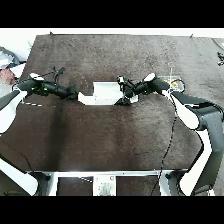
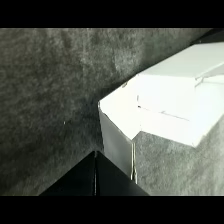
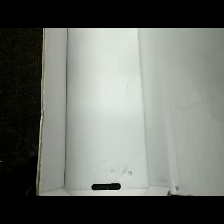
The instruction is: Fold the box and place the chain.
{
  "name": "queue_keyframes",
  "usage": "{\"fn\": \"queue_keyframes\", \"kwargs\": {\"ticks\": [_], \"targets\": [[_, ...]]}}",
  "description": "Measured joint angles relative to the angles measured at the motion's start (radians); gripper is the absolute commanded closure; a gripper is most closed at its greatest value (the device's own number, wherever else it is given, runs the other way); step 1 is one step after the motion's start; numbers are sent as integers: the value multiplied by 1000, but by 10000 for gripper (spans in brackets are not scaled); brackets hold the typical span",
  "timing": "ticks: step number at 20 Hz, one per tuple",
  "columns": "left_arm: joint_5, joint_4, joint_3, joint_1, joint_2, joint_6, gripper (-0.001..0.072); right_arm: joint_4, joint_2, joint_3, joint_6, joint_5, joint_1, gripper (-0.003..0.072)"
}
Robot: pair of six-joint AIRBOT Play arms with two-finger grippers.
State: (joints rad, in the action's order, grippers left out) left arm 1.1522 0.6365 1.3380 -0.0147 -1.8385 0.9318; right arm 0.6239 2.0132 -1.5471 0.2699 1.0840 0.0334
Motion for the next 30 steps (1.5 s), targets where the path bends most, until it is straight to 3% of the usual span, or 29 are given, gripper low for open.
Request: {"fn": "queue_keyframes", "kwargs": {"ticks": [11,13,16,17,18,30], "targets": [[-56,-61,-2,86,-55,35,694,0,0,0,0,0,0,301],[-45,-69,8,90,-56,29,496,0,0,0,0,0,0,301],[-13,-71,24,93,-56,19,492,0,0,0,0,0,0,301],[-5,-71,27,94,-55,18,430,0,0,0,0,0,0,301],[4,-73,29,95,-53,14,416,0,0,0,0,0,0,301],[34,-76,50,116,8,3,403,0,0,0,0,0,0,301]]}}
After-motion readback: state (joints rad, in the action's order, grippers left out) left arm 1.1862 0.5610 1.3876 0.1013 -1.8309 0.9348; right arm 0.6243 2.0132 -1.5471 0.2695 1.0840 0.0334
